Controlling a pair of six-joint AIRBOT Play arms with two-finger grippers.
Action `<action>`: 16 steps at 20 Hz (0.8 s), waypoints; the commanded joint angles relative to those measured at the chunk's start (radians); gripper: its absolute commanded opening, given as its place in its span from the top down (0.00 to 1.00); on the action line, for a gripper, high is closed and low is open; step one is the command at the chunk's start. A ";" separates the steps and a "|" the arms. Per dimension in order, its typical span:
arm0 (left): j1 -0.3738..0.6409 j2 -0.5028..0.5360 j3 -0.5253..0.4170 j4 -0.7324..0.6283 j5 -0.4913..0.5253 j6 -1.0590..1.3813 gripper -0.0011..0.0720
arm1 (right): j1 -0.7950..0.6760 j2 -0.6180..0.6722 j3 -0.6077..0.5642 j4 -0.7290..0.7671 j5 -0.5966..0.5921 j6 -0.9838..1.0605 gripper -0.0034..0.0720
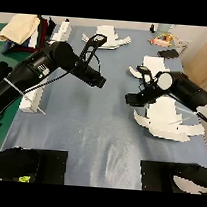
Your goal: Fold the box.
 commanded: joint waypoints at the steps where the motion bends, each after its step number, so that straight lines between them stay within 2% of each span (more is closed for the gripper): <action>1: 0.022 0.000 0.000 0.005 0.032 -0.074 0.96 | -0.114 -0.002 0.172 -0.219 0.113 0.060 0.79; 2: 0.040 0.001 0.000 0.005 0.021 -0.108 0.96 | -0.194 -0.007 0.256 -0.346 0.207 0.073 0.62; 3: 0.062 0.001 0.000 0.005 -0.001 -0.137 0.76 | -0.301 -0.022 0.333 -0.455 0.315 0.070 0.56; 4: 0.079 0.000 0.000 0.005 -0.014 -0.177 0.30 | -0.413 -0.036 0.375 -0.509 0.403 0.046 0.56; 5: 0.095 0.000 0.000 0.005 -0.022 -0.219 0.09 | -0.542 -0.048 0.386 -0.517 0.484 0.024 0.55; 6: 0.106 0.000 0.000 0.005 -0.024 -0.224 0.09 | -0.658 -0.060 0.376 -0.486 0.555 0.013 0.51; 7: 0.111 0.000 0.000 0.005 -0.031 -0.223 0.09 | -0.762 -0.069 0.351 -0.442 0.594 -0.011 0.38; 10: 0.116 0.000 0.000 0.005 -0.064 -0.215 0.09 | -0.997 -0.052 0.198 -0.395 0.583 -0.081 0.36; 12: 0.121 0.000 0.000 0.006 -0.083 -0.214 0.09 | -1.078 -0.023 0.093 -0.385 0.529 -0.086 0.36; 13: 0.122 0.000 0.000 0.006 -0.089 -0.214 0.09 | -1.105 -0.010 0.049 -0.348 0.503 -0.099 0.32; 14: 0.123 0.000 0.000 0.007 -0.097 -0.214 0.09 | -1.117 -0.003 0.019 -0.309 0.490 -0.125 0.26; 16: 0.123 0.000 0.000 0.010 -0.101 -0.214 0.09 | -1.116 -0.003 -0.016 -0.283 0.479 -0.172 0.26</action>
